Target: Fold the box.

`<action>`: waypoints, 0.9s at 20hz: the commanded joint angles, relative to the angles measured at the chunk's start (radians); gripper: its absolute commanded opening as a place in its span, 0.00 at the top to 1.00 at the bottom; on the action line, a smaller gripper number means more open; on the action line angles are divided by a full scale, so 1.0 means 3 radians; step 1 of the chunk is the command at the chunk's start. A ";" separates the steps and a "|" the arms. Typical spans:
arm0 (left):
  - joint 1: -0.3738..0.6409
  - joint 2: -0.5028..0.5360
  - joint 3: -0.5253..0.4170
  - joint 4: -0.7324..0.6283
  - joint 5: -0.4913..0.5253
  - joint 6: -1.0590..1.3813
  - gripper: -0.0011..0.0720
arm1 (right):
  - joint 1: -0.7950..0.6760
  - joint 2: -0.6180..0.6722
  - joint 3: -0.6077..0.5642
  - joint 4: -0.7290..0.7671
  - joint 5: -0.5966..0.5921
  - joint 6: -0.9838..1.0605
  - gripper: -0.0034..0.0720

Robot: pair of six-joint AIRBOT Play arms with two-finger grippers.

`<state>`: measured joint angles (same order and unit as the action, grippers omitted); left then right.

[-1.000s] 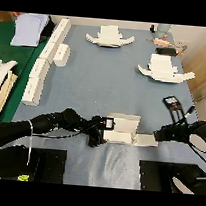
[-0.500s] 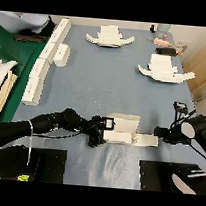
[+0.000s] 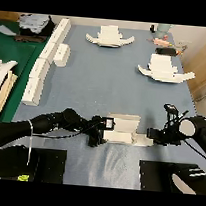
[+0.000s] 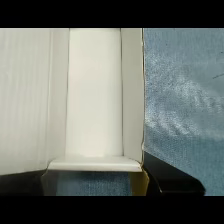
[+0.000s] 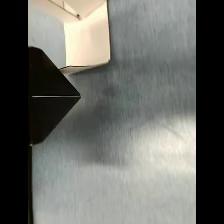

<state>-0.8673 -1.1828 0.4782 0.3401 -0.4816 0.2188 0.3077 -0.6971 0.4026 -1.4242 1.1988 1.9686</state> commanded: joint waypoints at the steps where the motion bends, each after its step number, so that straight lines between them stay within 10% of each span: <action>1: 0.0001 -0.0003 0.0003 0.0000 0.0001 0.0003 0.27 | -0.0003 0.0130 -0.0003 0.0327 -0.0020 -0.0175 0.95; 18: 0.0001 -0.0003 0.0001 0.0000 0.0001 0.0004 0.27 | -0.0003 0.0145 0.0164 0.0722 -0.0003 -0.0495 0.90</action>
<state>-0.8673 -1.1828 0.4782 0.3401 -0.4816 0.2195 0.3077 -0.6544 0.4500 -1.2358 1.1988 1.8454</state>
